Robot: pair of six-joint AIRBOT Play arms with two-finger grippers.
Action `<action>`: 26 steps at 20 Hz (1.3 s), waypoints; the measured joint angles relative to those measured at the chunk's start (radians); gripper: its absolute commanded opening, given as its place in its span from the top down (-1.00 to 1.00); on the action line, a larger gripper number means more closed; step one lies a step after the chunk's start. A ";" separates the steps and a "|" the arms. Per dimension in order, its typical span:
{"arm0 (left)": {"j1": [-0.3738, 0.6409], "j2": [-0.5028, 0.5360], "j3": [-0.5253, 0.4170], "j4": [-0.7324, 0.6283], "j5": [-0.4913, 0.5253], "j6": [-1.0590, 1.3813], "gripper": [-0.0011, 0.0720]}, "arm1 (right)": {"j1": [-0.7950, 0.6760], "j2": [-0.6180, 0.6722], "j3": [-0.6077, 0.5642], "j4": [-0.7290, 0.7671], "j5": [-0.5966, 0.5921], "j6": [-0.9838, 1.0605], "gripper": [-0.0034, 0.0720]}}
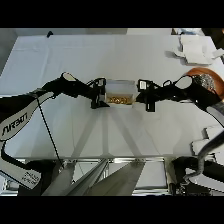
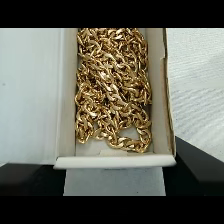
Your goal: Fold the box and place the chain.
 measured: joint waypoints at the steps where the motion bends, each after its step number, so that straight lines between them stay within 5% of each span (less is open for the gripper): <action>1: 0.000 0.000 0.000 0.000 0.000 0.000 0.35 | 0.009 0.010 0.003 0.013 0.003 0.003 0.88; 3: 0.000 0.000 0.000 0.000 0.000 0.000 0.35 | 0.032 0.023 0.006 0.032 -0.006 0.005 0.75; 5: 0.000 0.000 0.000 0.000 0.000 0.000 0.35 | 0.053 0.030 0.008 0.045 -0.035 0.007 -0.04; 6: 0.000 0.000 0.000 0.000 0.000 0.000 0.35 | 0.060 0.032 0.008 0.046 -0.045 0.011 -0.13; 11: 0.000 0.000 0.000 0.000 0.000 0.000 0.35 | 0.072 0.035 0.047 0.051 -0.062 0.119 -0.09; 12: 0.000 0.000 0.000 0.000 0.000 0.000 0.35 | 0.071 0.030 0.071 0.053 -0.049 0.150 0.10; 21: 0.000 0.000 0.000 0.000 0.000 0.000 0.35 | -0.008 -0.234 0.600 0.037 0.275 0.703 0.20; 26: 0.000 0.000 0.000 0.000 0.000 0.000 0.35 | -0.042 -0.420 0.741 0.031 0.327 0.910 0.30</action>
